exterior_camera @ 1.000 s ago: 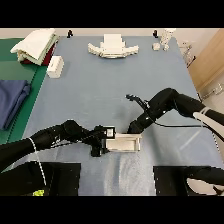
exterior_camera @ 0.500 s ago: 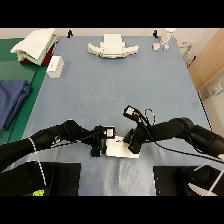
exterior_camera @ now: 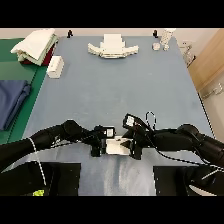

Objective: Fold the box.

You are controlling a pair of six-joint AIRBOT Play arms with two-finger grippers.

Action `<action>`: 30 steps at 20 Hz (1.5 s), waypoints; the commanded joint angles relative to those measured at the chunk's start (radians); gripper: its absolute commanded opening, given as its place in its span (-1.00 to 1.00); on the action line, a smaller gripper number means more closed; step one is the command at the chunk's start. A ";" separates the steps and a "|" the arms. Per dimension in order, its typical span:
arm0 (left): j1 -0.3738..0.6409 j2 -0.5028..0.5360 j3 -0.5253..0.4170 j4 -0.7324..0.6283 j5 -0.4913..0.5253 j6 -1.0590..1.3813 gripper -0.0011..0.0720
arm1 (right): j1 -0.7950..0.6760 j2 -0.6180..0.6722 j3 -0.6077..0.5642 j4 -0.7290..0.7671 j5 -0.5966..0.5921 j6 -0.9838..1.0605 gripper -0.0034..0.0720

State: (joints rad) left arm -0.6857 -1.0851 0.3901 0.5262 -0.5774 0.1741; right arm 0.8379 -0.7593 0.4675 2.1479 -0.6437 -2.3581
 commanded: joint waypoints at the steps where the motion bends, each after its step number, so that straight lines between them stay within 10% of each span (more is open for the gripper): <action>1: 0.000 0.000 0.000 0.001 0.000 0.000 0.32 | 0.046 0.005 -0.002 -0.016 -0.013 -0.069 0.37; 4: 0.000 0.000 0.000 0.001 0.000 0.000 0.32 | 0.061 -0.007 -0.002 -0.096 -0.014 -0.112 0.68; 16: 0.000 0.000 0.000 0.001 0.000 0.000 0.32 | 0.106 -0.066 -0.001 -0.164 0.039 -0.202 0.67; 30: 0.000 0.000 0.000 0.001 0.000 0.000 0.32 | 0.106 -0.006 -0.001 -0.216 0.043 -0.202 0.18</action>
State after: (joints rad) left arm -0.6857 -1.0851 0.3901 0.5262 -0.5770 0.1738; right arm 0.9432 -0.7818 0.4656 1.9358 -0.6037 -2.5595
